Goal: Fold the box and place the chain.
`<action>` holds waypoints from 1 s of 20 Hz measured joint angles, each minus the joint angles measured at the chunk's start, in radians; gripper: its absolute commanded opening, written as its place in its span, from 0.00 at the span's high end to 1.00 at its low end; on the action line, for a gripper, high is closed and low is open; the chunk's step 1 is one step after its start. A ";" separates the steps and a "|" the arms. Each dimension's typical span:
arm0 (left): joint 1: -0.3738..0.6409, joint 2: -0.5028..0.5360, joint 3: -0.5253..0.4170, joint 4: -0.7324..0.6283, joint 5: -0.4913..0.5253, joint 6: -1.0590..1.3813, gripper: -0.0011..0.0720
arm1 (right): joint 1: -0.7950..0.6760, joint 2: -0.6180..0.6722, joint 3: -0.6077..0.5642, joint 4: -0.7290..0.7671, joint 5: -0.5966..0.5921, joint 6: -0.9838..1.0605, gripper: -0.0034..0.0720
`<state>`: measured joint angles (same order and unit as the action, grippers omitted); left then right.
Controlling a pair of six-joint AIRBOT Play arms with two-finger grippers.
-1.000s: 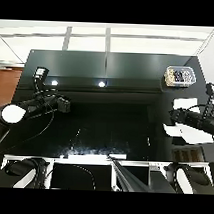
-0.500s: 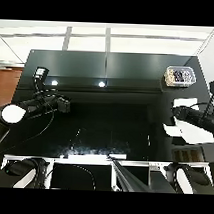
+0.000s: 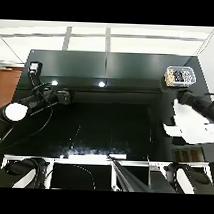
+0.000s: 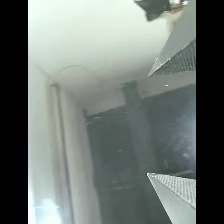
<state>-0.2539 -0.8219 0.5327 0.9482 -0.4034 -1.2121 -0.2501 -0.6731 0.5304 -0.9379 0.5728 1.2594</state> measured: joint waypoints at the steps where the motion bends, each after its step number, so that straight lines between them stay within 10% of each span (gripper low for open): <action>1: 0.000 -0.007 0.000 -0.007 0.023 -0.004 0.02 | -0.023 -0.050 0.039 -0.018 -0.034 0.002 0.00; 6: 0.000 -0.023 0.000 -0.022 0.062 -0.025 0.02 | -0.275 -0.393 0.349 -0.095 -0.054 0.062 0.00; 13: 0.000 -0.029 0.000 -0.023 0.072 -0.053 0.02 | -0.721 -0.716 0.679 -0.218 0.314 0.196 0.00; 20: 0.000 -0.029 0.000 -0.023 0.039 -0.060 0.02 | -0.898 -0.952 0.866 -0.216 0.699 -0.118 0.00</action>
